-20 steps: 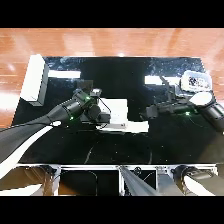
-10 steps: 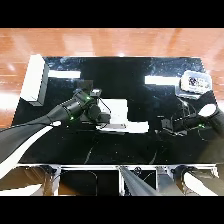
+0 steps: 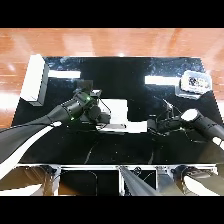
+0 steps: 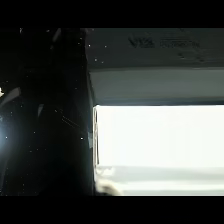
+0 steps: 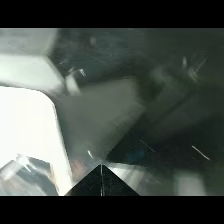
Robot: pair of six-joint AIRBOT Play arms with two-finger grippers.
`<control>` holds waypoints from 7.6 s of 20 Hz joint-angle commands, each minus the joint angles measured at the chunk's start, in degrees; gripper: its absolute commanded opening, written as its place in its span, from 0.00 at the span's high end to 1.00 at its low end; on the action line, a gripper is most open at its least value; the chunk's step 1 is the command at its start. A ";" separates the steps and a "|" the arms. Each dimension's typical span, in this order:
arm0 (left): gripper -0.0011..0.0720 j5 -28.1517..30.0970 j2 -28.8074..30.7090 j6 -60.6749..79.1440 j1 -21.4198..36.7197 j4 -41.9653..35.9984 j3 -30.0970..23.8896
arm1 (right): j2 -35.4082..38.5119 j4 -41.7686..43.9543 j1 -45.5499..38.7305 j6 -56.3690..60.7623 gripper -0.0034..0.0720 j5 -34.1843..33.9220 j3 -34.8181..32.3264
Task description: Fold the box and place the chain.
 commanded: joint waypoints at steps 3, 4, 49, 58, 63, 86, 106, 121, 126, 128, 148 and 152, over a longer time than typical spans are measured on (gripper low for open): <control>0.95 0.33 0.02 -0.09 -0.02 -0.35 -0.02 | -0.33 6.67 5.66 -1.03 0.89 -1.20 3.76; 0.95 0.46 0.02 -0.09 -0.02 -0.39 -0.02 | -0.33 6.43 5.88 -1.03 0.80 -0.07 4.52; 0.95 0.31 0.02 0.31 -0.04 -1.44 -0.02 | -15.82 -40.26 37.57 46.31 0.39 8.31 33.18; 0.95 -0.04 0.02 0.31 -0.04 -1.46 -0.02 | -17.57 -43.08 37.53 48.72 0.40 10.88 33.18; 0.95 -0.07 0.02 0.31 -0.04 -1.46 -0.02 | -18.73 -42.86 37.53 48.70 0.54 10.78 33.20; 0.95 -0.04 0.02 0.31 -0.04 -1.46 -0.02 | -18.71 -40.30 36.15 47.17 0.34 11.58 35.12; 0.95 -0.87 0.02 0.28 -0.04 -1.51 -0.02 | -19.26 -38.84 36.09 44.24 0.28 10.36 35.12; 0.95 -0.98 0.02 0.31 -0.04 -1.97 -0.02 | 6.27 -59.19 31.26 38.18 0.28 28.28 35.10; 0.95 -0.17 0.02 0.31 -0.11 -1.97 -0.02 | 5.51 -60.11 5.16 37.24 0.28 14.23 35.10; 0.95 -0.96 0.02 0.31 -0.20 -1.92 -0.02 | 3.23 -56.48 -5.29 33.44 0.28 7.10 35.28; 0.95 -3.98 0.02 0.31 -0.50 -4.35 -0.02 | -40.68 -54.82 -26.21 17.11 0.28 0.13 69.16; 0.95 -4.44 0.02 0.28 -0.50 -4.50 -0.02 | -41.29 -57.48 -26.53 17.11 0.28 1.29 69.16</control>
